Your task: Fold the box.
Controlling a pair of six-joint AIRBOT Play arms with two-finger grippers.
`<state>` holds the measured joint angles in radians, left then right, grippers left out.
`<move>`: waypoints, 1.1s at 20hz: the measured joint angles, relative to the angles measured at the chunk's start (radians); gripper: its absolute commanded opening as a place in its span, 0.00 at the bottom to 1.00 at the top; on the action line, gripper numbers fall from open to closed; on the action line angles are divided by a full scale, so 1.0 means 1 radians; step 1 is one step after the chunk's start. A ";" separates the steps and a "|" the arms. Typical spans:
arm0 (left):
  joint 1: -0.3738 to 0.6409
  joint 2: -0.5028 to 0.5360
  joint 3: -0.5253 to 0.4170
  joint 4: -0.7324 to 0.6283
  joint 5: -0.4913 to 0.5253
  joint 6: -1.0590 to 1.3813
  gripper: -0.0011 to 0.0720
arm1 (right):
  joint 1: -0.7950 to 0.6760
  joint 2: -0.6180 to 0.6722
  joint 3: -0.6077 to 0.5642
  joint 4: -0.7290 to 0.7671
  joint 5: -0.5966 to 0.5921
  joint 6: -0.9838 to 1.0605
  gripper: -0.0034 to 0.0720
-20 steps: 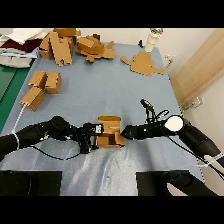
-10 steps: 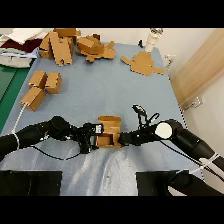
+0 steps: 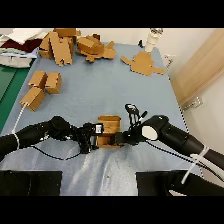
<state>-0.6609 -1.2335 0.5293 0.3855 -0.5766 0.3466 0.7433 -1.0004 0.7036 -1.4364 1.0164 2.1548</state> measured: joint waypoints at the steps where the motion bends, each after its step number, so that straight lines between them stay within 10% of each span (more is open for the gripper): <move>1: 0.000 0.000 0.000 0.000 0.000 0.000 0.67 | 0.007 -0.024 0.027 -0.014 0.009 0.014 0.64; 22: 0.000 0.000 0.000 0.000 0.000 0.001 0.67 | 0.122 -0.226 0.150 -0.144 0.175 0.197 0.54</move>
<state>-0.6609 -1.2335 0.5293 0.3855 -0.5762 0.3473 0.8650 -1.2263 0.8539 -1.5803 1.1919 2.3520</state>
